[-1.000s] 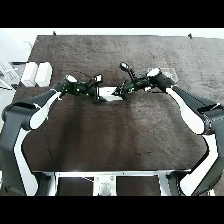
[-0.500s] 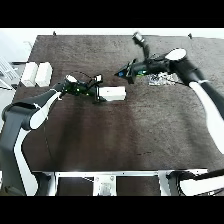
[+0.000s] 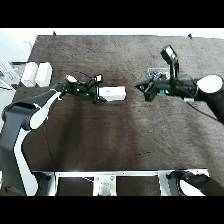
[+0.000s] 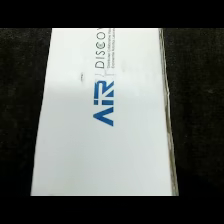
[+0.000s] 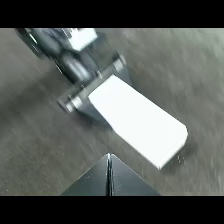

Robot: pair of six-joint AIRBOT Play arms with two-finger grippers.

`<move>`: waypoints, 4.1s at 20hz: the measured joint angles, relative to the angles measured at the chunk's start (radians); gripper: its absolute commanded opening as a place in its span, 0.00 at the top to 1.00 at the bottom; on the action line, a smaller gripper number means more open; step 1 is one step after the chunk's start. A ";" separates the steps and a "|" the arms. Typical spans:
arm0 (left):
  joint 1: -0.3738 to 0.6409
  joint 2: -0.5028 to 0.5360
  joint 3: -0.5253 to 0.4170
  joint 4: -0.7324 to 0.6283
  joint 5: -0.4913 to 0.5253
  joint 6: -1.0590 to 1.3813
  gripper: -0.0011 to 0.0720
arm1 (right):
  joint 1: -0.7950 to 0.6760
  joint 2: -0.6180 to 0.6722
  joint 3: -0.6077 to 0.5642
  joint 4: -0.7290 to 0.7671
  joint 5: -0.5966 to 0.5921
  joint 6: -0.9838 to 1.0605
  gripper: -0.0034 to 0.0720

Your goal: Fold the box and place the chain.

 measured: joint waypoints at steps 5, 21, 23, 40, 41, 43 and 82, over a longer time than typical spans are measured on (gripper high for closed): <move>0.033 0.105 -0.002 0.024 0.001 -0.161 0.96 | -0.013 0.064 -0.114 -0.011 -0.054 0.031 0.94; 0.617 0.874 -0.667 0.131 0.305 -0.581 0.96 | -0.016 0.090 -0.143 -0.006 -0.074 0.058 0.94; 0.688 0.887 -0.739 0.154 0.356 -0.600 0.97 | -0.016 0.090 -0.143 -0.006 -0.075 0.058 0.94; 0.937 0.798 -0.914 0.130 0.529 -0.525 0.96 | -0.016 0.086 -0.154 0.005 -0.079 0.060 0.94; 0.941 0.782 -0.914 0.115 0.523 -0.522 0.96 | -0.016 0.086 -0.154 0.005 -0.081 0.060 0.94; 0.948 0.752 -0.912 0.100 0.506 -0.512 0.96 | -0.016 0.086 -0.154 0.006 -0.082 0.060 0.94; 0.765 1.533 -0.916 -0.232 0.154 -0.513 0.96 | -0.016 0.441 -0.169 -0.096 -0.298 0.283 0.94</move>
